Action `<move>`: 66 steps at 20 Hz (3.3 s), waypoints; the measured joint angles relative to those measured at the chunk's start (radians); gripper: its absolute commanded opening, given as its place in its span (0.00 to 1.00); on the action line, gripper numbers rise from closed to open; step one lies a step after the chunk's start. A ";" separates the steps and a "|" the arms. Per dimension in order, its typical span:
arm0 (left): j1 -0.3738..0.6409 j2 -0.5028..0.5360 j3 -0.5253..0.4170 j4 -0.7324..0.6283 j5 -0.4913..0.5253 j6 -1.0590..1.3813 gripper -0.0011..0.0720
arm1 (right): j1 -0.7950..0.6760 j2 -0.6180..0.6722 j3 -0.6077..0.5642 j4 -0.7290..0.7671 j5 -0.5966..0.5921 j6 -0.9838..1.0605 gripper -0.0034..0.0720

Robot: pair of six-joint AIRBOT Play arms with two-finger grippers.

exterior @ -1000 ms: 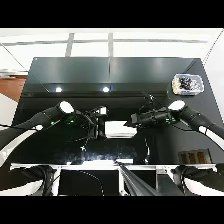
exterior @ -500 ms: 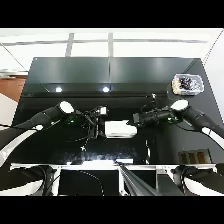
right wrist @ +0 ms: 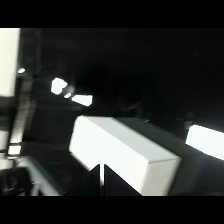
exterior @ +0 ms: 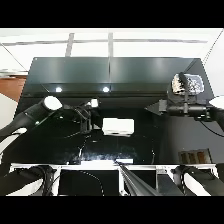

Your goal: Fold the box and place the chain.

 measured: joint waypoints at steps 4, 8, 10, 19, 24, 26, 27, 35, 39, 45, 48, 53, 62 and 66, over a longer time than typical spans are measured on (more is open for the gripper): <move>-0.010 0.103 0.003 0.022 -0.023 -0.100 0.99 | -0.043 0.018 0.000 -0.087 -0.009 0.003 0.10; -0.089 0.099 0.032 0.015 0.021 -0.152 0.99 | -0.056 0.023 0.000 -0.125 -0.040 0.003 0.10; -0.140 0.057 0.072 0.011 0.039 -0.163 0.99 | -0.058 0.024 0.000 -0.132 -0.055 0.004 0.10; -0.264 -0.148 0.213 0.011 0.079 -0.171 0.99 | -0.060 0.024 -0.001 -0.143 -0.070 0.007 0.10; -0.282 -0.179 0.223 0.011 0.075 -0.142 0.99 | -0.060 0.024 -0.001 -0.144 -0.072 0.007 0.10; -0.285 -0.182 0.224 0.012 0.080 -0.134 0.99 | -0.060 0.024 -0.001 -0.144 -0.072 0.007 0.10; -0.286 -0.183 0.224 0.014 0.081 -0.134 0.99 | -0.060 0.024 -0.001 -0.144 -0.072 0.007 0.10; -0.288 -0.186 0.225 0.039 0.082 -0.139 0.99 | -0.060 0.024 -0.001 -0.143 -0.072 0.006 0.10; -0.288 -0.186 0.225 0.043 0.088 -0.150 0.99 | -0.060 0.024 -0.001 -0.140 -0.073 0.006 0.10; -0.288 -0.187 0.225 0.045 0.068 -0.153 0.99 | -0.060 0.024 -0.001 -0.136 -0.074 0.006 0.10; -0.288 -0.187 0.225 0.044 0.064 -0.156 0.99 | -0.060 0.024 -0.001 -0.136 -0.074 0.007 0.10; -0.297 -0.187 0.225 0.058 0.068 -0.157 0.99 | -0.060 0.024 -0.001 -0.136 -0.073 0.007 0.10; -0.305 -0.187 0.225 0.077 0.088 -0.157 0.99 | -0.060 0.024 -0.001 -0.133 -0.073 0.007 0.10; -0.306 -0.187 0.225 0.079 0.095 -0.157 0.99 | -0.060 0.024 -0.001 -0.131 -0.073 0.007 0.10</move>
